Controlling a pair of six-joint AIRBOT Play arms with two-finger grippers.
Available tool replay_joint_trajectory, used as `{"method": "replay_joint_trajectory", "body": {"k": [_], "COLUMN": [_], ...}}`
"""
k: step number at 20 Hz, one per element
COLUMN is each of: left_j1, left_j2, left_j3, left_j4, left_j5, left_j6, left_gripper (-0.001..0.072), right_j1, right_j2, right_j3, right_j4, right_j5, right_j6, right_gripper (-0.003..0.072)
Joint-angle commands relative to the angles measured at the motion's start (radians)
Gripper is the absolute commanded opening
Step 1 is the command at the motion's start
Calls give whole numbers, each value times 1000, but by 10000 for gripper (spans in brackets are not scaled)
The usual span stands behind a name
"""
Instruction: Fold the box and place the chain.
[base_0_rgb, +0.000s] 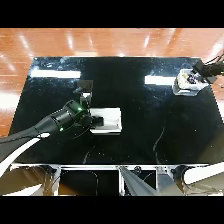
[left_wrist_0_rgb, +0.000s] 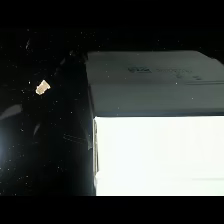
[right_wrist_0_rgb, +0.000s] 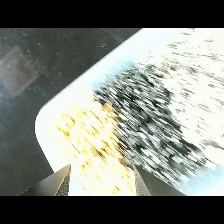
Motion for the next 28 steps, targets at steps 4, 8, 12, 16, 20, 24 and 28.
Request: {"method": "replay_joint_trajectory", "body": {"k": [4, 8, 12, 16, 20, 24, 28], "left_j1": [0, 0, 0, 0, 0, 1, 1], "left_j2": [0, 0, 0, 0, 0, 0, 0], "left_j3": [0, 0, 0, 0, 0, 0, 0], "left_j4": [16, 19, 19, 19, 19, 20, 19], "left_j5": [0, 0, 0, 0, 0, 0, 0], "left_j6": [-1, -2, -1, -2, -2, -9, -11], "left_gripper": [22, 22, 22, 22, 22, 22, 23], "right_j1": [-7, 2, 19, 19, 16, 16, 16], "right_j2": [-102, -118, -145, -161, -121, -11, 159], "right_j3": [71, 71, 71, 71, 71, 71, 71], "right_j4": [110, 118, 163, 192, 182, 77, 57], "right_j5": [-17, -21, -35, -43, -35, -9, -27], "right_j6": [-3, 16, 18, 7, -48, -68, -106], "right_gripper": [498, 498, 497, 49, 20, 19, 18]}}
